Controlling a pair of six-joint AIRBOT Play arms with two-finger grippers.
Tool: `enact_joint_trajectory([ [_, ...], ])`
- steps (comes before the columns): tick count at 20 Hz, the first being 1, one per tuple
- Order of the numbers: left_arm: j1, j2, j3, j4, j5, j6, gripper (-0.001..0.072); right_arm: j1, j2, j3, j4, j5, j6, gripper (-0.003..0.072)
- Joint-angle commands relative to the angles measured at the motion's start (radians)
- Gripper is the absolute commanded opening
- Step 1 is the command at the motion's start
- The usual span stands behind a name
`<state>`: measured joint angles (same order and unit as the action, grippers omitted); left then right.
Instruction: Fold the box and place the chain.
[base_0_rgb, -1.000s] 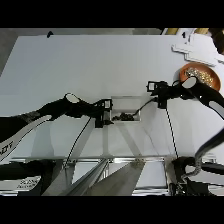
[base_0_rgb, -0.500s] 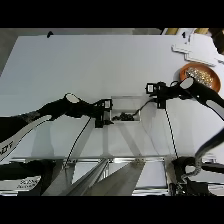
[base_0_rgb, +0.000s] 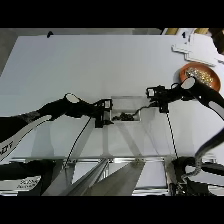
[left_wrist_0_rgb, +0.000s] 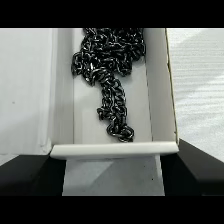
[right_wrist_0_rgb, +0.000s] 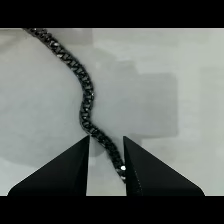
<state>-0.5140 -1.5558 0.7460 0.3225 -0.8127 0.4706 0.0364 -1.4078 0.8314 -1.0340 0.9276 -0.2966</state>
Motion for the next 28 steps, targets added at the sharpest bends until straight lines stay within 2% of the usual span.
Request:
enact_joint_trajectory([
  [1,-0.001,0.001,0.000,0.000,0.000,0.000,0.0009,0.000,0.004,0.000,-0.006,0.024,0.000,0.0221],
  [9,-0.001,0.001,0.000,0.000,0.000,0.000,0.0009,0.000,-0.026,0.000,-0.006,0.009,0.000,0.0219],
  [11,-0.001,0.001,0.000,0.000,0.000,0.000,0.0009,0.000,-0.031,0.000,-0.006,0.001,0.000,0.0155],
  [18,-0.001,0.001,0.000,0.000,0.000,0.000,0.0009,0.000,-0.041,0.000,-0.005,-0.005,-0.001,0.0149],
  [20,-0.001,0.001,0.000,0.000,0.000,0.000,0.0009,0.000,-0.036,0.000,-0.006,0.010,0.000,0.0030],
  [21,-0.001,0.001,0.000,0.000,0.000,0.000,0.0009,0.000,-0.027,0.000,-0.006,0.029,0.000,0.0021],
  [25,-0.001,0.001,0.000,0.000,0.000,0.000,0.0009,0.000,0.105,0.000,-0.006,0.097,0.095,0.0021],
  [28,-0.001,0.001,0.000,0.000,0.000,0.000,0.0009,0.000,0.252,0.000,-0.003,0.219,0.164,0.0021],
])
